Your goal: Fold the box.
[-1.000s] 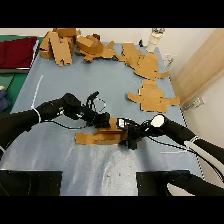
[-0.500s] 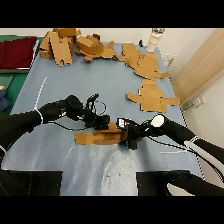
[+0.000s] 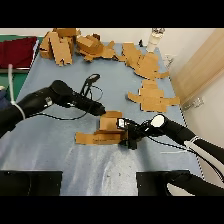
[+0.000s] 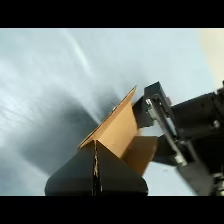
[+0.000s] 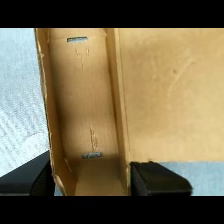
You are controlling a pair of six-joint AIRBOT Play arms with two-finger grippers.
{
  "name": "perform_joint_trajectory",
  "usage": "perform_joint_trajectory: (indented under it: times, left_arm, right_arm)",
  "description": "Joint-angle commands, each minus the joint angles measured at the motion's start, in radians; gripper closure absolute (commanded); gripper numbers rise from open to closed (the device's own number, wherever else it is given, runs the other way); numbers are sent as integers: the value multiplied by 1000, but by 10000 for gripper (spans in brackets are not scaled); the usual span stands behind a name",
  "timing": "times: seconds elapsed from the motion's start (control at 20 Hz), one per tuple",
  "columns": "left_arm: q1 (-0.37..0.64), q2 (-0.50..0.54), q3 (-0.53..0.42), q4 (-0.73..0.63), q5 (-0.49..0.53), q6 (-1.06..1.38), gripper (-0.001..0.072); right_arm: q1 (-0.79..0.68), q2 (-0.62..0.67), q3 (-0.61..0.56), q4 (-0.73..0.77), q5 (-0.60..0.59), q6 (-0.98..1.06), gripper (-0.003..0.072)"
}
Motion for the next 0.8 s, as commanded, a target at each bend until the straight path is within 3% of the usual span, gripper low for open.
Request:
perform_joint_trajectory:
  times: [0.0, 0.1, 0.2, 0.45, 0.6, 0.65, 0.7, 0.75]
  left_arm:
    - [66, 97, 10, 193, -72, 296, 698]
    - [60, 118, -17, 341, -112, 363, 699]
    - [36, 160, -92, 404, -117, 457, 701]
    - [-18, 397, -411, 404, 53, 695, 698]
    - [-39, 451, -528, 386, 68, 883, 675]
    - [-49, 446, -542, 362, 81, 910, 340]
    - [-58, 438, -544, 322, 105, 913, 61]
    - [-66, 431, -544, 263, 138, 914, 37]
  right_arm:
    - [0, 0, 1, 0, 0, 0, 177]
    - [0, 0, 1, 0, 0, 0, 177]
    - [0, 0, 1, 0, 0, 0, 177]
    - [0, 0, 1, 0, 0, 0, 177]
    - [0, 0, 1, 0, 0, 0, 177]
    - [0, 0, 1, 0, 0, 0, 177]
    - [0, 0, 1, 0, 0, 0, 177]
    - [0, 0, 1, 0, 0, 0, 177]
